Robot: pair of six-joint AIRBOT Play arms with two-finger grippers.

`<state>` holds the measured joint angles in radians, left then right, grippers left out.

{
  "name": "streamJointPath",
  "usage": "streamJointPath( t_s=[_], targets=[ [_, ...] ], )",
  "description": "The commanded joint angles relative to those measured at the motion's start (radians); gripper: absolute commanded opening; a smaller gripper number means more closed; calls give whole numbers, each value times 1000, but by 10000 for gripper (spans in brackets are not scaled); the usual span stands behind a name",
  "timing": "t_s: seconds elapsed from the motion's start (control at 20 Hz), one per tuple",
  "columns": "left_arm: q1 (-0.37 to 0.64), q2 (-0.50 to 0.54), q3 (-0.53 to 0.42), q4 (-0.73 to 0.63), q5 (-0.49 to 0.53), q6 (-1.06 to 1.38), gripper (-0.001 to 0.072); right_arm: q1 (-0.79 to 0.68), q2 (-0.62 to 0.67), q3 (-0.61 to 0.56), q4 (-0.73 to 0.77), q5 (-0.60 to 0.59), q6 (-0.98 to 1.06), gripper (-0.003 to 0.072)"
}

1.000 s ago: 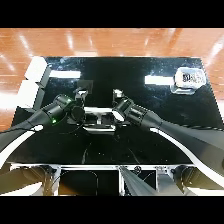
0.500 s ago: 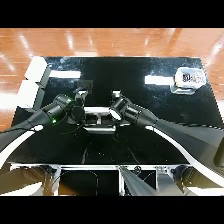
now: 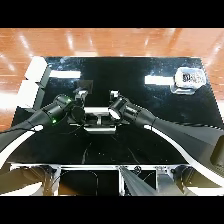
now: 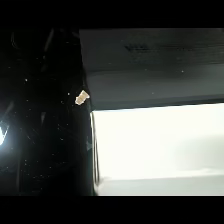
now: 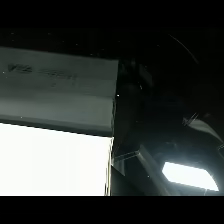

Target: Fold the box and place the chain.

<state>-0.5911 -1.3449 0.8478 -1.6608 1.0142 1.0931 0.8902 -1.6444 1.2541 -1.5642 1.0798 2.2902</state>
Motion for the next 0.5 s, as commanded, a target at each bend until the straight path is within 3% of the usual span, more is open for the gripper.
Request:
streamJointPath(
  t_s=[0.0, 0.1, 0.2, 0.25, 0.45],
  targets=[
    [-4, 0, 0, 2, -5, 3, 21, 3, -1, 3, 19, -26, -32, 30],
    [-4, 0, 0, 2, -5, 3, 20, 3, -1, 3, 24, -26, -31, 34],
    [-4, 0, 0, 2, -5, 3, 21, 3, -1, 3, 24, -25, -32, 532],
    [-4, 0, 0, 3, -5, 3, 21, 3, 0, 3, 23, -23, -33, 492],
    [-4, 0, 0, 2, -6, 3, 20, 3, 0, 3, 23, -18, -36, 490]
  ],
)
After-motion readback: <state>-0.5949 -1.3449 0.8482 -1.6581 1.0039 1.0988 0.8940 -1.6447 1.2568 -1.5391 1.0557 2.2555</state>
